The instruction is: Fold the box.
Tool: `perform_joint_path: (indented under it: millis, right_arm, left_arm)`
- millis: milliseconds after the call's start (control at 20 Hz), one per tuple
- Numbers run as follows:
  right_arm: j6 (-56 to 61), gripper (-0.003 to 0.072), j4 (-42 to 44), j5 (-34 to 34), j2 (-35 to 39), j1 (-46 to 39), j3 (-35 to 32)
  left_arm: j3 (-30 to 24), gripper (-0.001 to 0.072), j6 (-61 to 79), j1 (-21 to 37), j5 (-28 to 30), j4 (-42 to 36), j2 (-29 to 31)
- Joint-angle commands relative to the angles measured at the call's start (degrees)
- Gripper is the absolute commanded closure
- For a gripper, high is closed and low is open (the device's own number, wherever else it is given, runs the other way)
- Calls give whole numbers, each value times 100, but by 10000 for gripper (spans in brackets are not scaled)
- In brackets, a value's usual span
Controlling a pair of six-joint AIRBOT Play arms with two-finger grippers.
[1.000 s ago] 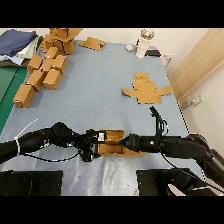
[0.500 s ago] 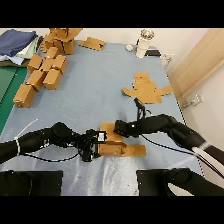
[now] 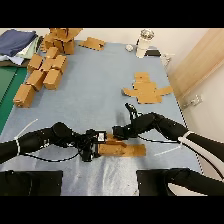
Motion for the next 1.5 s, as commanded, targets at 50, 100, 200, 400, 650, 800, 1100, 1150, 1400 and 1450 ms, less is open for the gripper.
perform_joint_path:
  millis: [50,100,200,400,650,800,1100,1150,1400,1450]
  right_arm:
    - [120,685,-973,-660,798,-7,472]
    - [361,685,-1366,-885,1130,-7,573]
    - [518,685,-1862,-1491,1869,-4,619]
    - [-4,683,-1425,-2885,3032,323,354]
    - [4,617,-1633,-2562,3412,592,-249]
    - [-57,618,-1641,-2415,3204,597,-249]
    - [-3447,324,-2575,-2022,2581,597,-251]
    - [-3766,298,-2529,-1816,2437,597,-251]
    - [-4548,298,-1576,-1517,1779,621,-352]
    - [-4725,283,-1421,-1523,1781,621,-446]
  left_arm:
    - [4,399,-2,4,0,0,0]
    - [4,399,-2,4,0,0,0]
    - [4,399,-2,4,2,0,0]
    - [4,399,-2,2,0,0,0]
    - [4,399,-2,2,0,0,0]
    - [4,399,-2,2,0,0,0]
    - [4,399,-2,2,0,0,0]
    - [4,399,-2,2,0,0,0]
    - [4,399,-2,2,0,0,0]
    - [4,399,-4,2,0,-2,-2]
